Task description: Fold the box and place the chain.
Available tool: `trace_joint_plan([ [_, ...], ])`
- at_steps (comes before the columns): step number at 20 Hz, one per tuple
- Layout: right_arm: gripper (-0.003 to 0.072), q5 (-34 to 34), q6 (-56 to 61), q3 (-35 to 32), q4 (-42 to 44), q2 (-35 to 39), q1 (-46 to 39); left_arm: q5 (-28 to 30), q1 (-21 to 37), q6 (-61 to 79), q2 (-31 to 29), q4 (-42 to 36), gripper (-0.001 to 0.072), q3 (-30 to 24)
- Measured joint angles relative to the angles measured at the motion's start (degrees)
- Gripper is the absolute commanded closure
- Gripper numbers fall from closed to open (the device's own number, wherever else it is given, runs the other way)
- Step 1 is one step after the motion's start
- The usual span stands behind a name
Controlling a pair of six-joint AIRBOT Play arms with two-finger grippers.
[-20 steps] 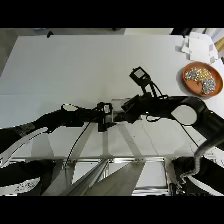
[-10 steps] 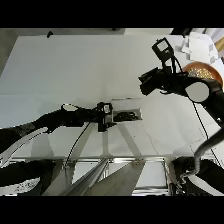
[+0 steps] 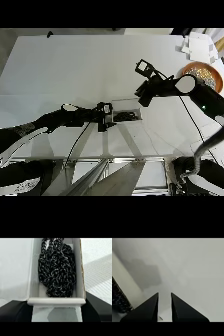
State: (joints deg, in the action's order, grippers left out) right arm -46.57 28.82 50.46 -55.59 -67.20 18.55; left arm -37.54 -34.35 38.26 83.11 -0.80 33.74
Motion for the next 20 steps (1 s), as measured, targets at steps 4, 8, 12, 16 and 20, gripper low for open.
trace_joint_plan([
  [4, 0.0527, -6.38, -7.02, 0.0, 3.32, -0.5, -0.04, 0.0, 0.0, 0.0, 0.0, -0.02, 0.05, 0.0],
  [8, 0.0502, -10.49, -10.1, 0.0, 4.42, -0.66, -0.04, -0.02, 0.0, 0.0, 0.0, -0.02, 0.05, 0.0],
  [12, 0.048, -13.22, -11.1, -0.07, 4.87, -0.66, -0.07, -0.02, 0.0, 0.02, 0.0, -0.02, 0.05, 0.0],
  [16, 0.0429, -16.02, -11.43, -1.07, 4.83, -0.52, 0.63, -0.02, 0.0, 0.02, 0.0, -0.02, 0.05, 0.0],
  [20, 0.0366, -16.72, -11.56, -2.38, 3.93, 0.2, 2.32, -0.02, 0.0, 0.02, 0.0, -0.02, 0.05, 0.0],
])
